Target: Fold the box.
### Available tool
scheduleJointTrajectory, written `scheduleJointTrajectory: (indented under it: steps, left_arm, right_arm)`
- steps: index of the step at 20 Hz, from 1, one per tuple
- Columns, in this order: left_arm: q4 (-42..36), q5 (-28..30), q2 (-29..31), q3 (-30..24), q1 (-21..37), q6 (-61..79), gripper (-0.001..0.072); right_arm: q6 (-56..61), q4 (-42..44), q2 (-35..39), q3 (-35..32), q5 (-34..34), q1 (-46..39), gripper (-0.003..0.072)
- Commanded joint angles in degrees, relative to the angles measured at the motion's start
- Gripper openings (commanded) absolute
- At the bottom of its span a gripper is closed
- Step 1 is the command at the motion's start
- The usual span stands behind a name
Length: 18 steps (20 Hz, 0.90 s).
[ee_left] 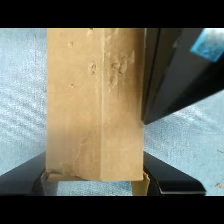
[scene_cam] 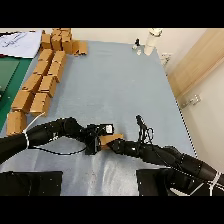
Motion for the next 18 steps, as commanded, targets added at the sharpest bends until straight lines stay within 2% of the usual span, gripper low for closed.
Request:
scheduleJointTrajectory:
  steps: [1, 4, 9, 13, 15, 18]
  left_arm:
    - [0.0, 0.0, 0.0, 0.0, 0.0, 0.0, 0.0511]
    - [0.0, 0.0, 0.0, 0.0, 0.0, 0.0, 0.051]
    - [0.0, 0.0, 0.0, 0.0, 0.0, 0.0, 0.051]
    - [0.0, 0.0, 0.0, 0.0, 0.0, 0.0, 0.0511]
    - [0.0, 0.0, 0.0, 0.0, 0.0, 0.0, 0.051]
    - [0.0, 0.0, 0.0, 0.0, 0.0, 0.0, 0.051]
  right_arm:
    - [0.0, -1.2, -2.3, 0.0, -0.2, 0.0, -0.0002]
    - [-0.2, -1.2, -5.6, 0.0, 0.2, 0.1, -0.0002]
    - [-0.4, -1.2, -5.8, 0.0, 0.3, 0.1, -0.0002]
    - [-5.1, -5.0, -0.2, 2.2, -1.4, -0.1, -0.0001]
    - [-3.5, -10.9, 3.6, 3.5, -6.6, -2.0, -0.0001]
    - [4.8, -25.1, 6.6, 6.7, -21.5, -5.5, -0.0001]
